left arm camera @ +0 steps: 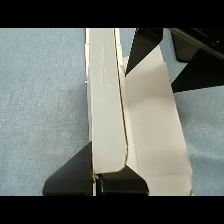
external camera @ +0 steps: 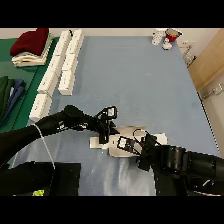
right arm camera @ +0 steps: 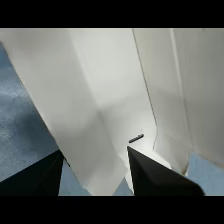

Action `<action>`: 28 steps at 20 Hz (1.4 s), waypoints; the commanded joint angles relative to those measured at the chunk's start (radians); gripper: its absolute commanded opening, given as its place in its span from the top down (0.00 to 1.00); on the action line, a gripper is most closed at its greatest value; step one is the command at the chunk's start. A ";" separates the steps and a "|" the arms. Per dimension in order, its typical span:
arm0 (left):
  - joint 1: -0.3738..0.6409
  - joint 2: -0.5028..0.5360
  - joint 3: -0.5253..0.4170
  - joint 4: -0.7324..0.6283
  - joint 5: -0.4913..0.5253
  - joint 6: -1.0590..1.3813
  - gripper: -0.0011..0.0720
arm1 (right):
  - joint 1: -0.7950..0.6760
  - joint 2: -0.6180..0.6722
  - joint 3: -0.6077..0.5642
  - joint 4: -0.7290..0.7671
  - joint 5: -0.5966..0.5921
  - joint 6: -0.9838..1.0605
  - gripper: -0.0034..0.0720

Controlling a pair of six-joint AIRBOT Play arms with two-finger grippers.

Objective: Fold the box.

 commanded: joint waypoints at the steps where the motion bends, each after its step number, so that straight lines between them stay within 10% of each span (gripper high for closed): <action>1: 0.000 -0.001 0.000 0.000 0.000 0.000 0.97 | -0.001 0.042 0.007 -0.020 -0.004 0.038 0.13; 15: 0.000 0.000 0.000 0.000 0.000 0.000 0.97 | -0.096 0.162 0.005 -0.068 -0.022 -0.014 0.00; 28: 0.000 -0.001 0.000 0.000 0.000 0.000 0.97 | -0.845 0.106 -0.035 0.851 0.048 -1.361 0.00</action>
